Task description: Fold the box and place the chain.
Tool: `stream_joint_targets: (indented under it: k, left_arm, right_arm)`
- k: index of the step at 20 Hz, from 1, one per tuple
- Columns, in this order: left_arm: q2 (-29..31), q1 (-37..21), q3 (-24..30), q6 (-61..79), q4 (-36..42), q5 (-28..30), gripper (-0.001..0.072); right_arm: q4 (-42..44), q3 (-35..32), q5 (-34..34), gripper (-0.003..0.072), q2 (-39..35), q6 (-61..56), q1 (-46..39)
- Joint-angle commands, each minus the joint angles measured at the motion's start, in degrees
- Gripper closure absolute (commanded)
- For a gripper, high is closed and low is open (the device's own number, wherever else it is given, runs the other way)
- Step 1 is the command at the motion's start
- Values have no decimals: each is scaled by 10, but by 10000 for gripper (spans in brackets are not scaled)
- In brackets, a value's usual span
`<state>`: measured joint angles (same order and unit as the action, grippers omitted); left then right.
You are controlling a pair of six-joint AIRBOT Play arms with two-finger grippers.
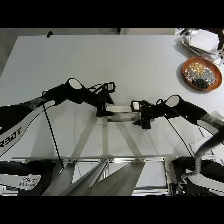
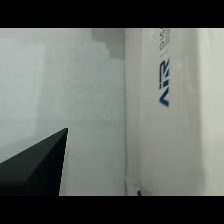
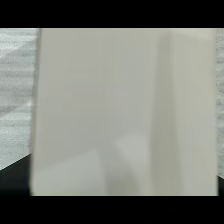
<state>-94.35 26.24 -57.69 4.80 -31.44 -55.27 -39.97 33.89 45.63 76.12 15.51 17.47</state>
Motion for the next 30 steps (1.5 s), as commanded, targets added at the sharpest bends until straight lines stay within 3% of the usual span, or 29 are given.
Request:
stream_joint_targets:
  k: [1, 6, 8, 9, 10, 11, 12, 14, 18, 21, 27, 30]
  left_arm:
    - [9, -12, -1, -2, -10, -8, 79]
    - [70, -60, -1, -38, -71, -43, 78]
    - [109, -84, -1, -68, -90, -83, 102]
    - [130, -94, -1, -101, -97, -110, 239]
    - [147, -100, -1, -133, -103, -139, 424]
    - [161, -102, -1, -157, -102, -177, 669]
    - [167, -100, 0, -158, -102, -213, 707]
    - [165, -78, 0, -199, -99, -254, 708]
    - [151, -12, 0, -205, -80, -255, 708]
    - [127, 18, 0, -203, -58, -192, 708]
    - [108, 8, 0, -252, 44, 90, 708]
    - [92, 8, 0, -297, 23, 107, 708]
  right_arm:
    - [-1, 0, 0, 391, 0, -1, 0]
    - [-1, 0, 0, 391, 0, -1, 0]
    - [-1, 0, 0, 391, 0, -1, 0]
    - [-1, 0, 0, 391, 0, -1, 0]
    - [-1, 0, 0, 391, 0, -1, 0]
    - [-1, 0, 0, 391, 0, -1, 0]
    - [-1, 0, 0, 391, 0, -1, 0]
    - [-1, 0, 0, 391, 0, -1, 0]
    - [-1, 0, 0, 391, 0, -1, 0]
    - [-1, 0, 0, 391, 0, -1, 0]
    - [-1, 0, 0, 391, 0, -1, 0]
    - [-1, 0, 0, 391, 0, -1, 0]
